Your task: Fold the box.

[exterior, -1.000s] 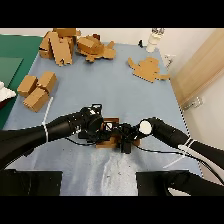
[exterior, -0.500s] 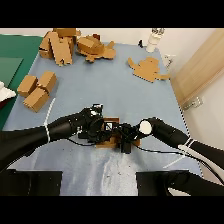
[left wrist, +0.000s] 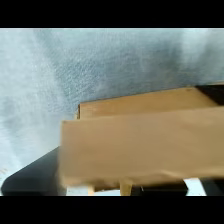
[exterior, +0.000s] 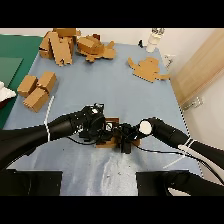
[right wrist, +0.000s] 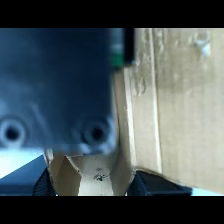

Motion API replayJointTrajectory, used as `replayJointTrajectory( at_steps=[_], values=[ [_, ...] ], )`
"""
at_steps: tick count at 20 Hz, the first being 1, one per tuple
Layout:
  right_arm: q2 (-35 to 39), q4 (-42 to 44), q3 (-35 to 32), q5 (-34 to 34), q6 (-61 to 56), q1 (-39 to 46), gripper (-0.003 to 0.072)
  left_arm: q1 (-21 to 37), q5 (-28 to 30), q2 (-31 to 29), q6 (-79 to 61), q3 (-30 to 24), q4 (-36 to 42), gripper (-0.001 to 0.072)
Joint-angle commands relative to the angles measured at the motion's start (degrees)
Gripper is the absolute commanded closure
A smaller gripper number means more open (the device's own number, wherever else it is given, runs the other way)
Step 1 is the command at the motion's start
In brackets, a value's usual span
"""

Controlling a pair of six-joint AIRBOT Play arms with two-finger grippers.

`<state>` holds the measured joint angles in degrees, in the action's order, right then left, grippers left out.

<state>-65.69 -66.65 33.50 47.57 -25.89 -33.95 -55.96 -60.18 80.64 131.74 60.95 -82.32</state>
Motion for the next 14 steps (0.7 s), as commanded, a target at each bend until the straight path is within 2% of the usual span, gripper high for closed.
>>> replayJointTrajectory(
  at_steps=[1, 6, 10, 14],
  values=[
    [0.0, 0.0, 0.0, 0.0, 0.0, 0.0, 0.0244, 0.0, -2.4, 0.0, -2.0, 2.0, -0.5, 0.0279],
    [0.0, 0.0, 0.0, 0.0, 0.0, 0.0, 0.0244, 1.4, -6.2, -2.3, -3.0, 2.8, -1.7, 0.0280],
    [0.0, 0.0, 0.0, 0.0, 0.0, 0.0, 0.0244, 3.8, -8.0, -5.0, -4.0, 2.8, -2.0, 0.0307],
    [0.0, 0.0, 0.0, 0.0, 0.0, 0.0, 0.0244, 5.1, -10.7, -5.4, -6.0, 2.8, -2.1, 0.0307]
  ],
)
